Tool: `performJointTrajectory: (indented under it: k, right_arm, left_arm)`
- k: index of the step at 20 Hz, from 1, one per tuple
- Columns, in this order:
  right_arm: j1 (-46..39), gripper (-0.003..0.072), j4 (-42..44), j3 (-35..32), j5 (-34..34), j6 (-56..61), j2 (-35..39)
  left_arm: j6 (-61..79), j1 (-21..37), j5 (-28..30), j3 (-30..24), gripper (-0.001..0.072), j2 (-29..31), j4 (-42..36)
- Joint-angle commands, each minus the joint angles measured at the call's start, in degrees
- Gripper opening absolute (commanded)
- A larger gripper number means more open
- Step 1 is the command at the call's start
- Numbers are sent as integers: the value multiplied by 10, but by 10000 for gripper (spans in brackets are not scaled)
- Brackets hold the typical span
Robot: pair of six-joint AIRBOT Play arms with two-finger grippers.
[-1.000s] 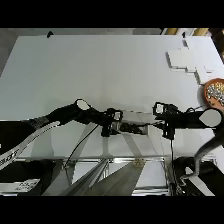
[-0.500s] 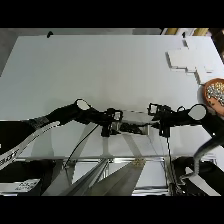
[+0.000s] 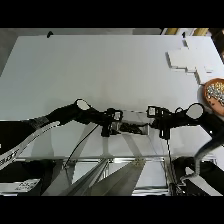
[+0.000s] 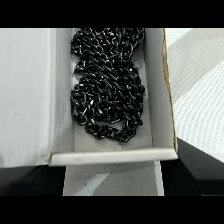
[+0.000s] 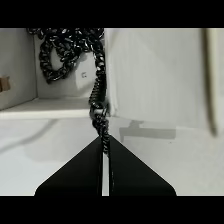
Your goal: Fold the box and place the chain.
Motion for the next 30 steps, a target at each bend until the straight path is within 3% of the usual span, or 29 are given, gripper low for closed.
performJointTrajectory:
  k: [1, 5, 10, 17, 23, 24, 26, 30]
  right_arm:
    - [0, 23, -26, 0, 29, 37, 38]
    - [0, 23, 7, 0, 44, 37, 123]
    - [0, 23, 151, 0, 46, 37, 216]
    - [1, 23, 350, -21, 40, 30, 221]
    - [69, 24, 283, -48, -70, 30, 193]
    - [75, 43, 265, -48, -78, 30, 179]
    - [78, 236, 248, -48, -76, 32, 148]
    - [78, 254, 214, -8, -55, 38, 140]
  left_arm:
    - [0, 0, 0, 0, 134, 0, 0]
    - [0, 0, 0, 0, 134, 0, 0]
    - [0, 0, 0, 0, 134, 0, 0]
    - [0, 0, 0, 0, 134, 0, 0]
    - [0, 0, 0, 0, 134, 0, 0]
    - [0, 0, 0, 0, 134, 0, 0]
    - [0, 0, 0, 0, 134, 0, 0]
    - [0, 0, 0, 0, 134, 0, 0]
